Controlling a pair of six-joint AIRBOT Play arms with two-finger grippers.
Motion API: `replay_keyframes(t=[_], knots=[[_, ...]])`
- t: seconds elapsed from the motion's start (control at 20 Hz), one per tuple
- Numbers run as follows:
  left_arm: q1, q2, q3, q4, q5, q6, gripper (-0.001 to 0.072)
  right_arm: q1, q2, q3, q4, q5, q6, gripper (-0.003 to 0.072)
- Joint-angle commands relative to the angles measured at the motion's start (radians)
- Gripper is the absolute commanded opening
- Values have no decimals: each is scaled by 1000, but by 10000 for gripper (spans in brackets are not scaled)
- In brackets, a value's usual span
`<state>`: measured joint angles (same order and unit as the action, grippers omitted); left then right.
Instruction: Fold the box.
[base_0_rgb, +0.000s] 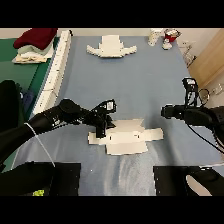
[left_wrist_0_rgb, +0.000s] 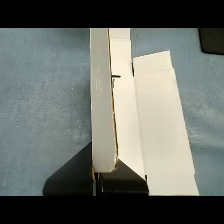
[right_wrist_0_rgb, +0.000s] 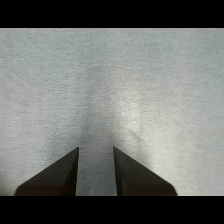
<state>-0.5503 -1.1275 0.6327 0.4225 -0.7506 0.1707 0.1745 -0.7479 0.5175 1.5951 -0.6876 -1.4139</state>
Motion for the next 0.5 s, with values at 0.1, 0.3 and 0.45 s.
replay_keyframes(t=[0.1,0.3,0.45], knots=[[9,-39,1,1,-72,-6,13,0,-1,1,26,-1,0,324],[8,-39,-4,1,-73,-7,14,0,-1,1,45,-2,0,281],[7,-39,-10,3,-73,-8,14,0,-1,1,45,-2,0,281]])
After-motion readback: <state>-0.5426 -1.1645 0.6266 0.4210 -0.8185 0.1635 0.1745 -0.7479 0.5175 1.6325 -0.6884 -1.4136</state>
